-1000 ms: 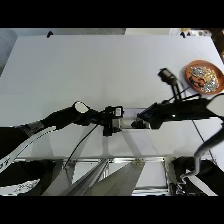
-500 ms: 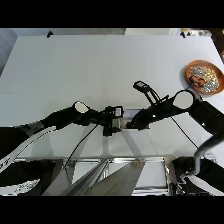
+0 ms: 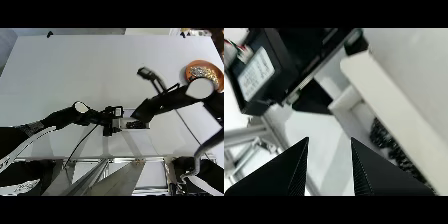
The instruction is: Fold the box and place the chain.
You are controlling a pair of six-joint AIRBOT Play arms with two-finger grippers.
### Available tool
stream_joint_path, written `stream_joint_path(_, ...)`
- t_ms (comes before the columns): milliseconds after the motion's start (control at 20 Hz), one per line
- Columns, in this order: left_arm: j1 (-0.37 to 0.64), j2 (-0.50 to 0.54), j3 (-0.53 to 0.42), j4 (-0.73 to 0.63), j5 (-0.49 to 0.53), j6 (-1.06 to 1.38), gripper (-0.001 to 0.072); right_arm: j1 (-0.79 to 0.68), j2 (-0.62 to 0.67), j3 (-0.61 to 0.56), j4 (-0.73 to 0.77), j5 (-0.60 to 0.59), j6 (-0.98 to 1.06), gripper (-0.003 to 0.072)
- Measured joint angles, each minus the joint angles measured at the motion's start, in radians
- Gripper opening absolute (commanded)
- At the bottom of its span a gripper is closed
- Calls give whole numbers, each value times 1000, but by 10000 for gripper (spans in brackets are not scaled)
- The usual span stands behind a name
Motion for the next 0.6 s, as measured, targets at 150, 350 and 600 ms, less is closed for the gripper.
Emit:
stream_joint_path(150, 0, 0, 0, 0, 0, 0, 209, -91, 10, 53, -42, 7, 7, 298)
stream_joint_path(350, 0, 0, 0, 0, 0, 0, 209, -172, -24, 76, -228, -33, 105, 314)
stream_joint_path(600, 0, 0, 0, 0, 0, 0, 209, -200, -99, 40, -415, -146, 249, 454)
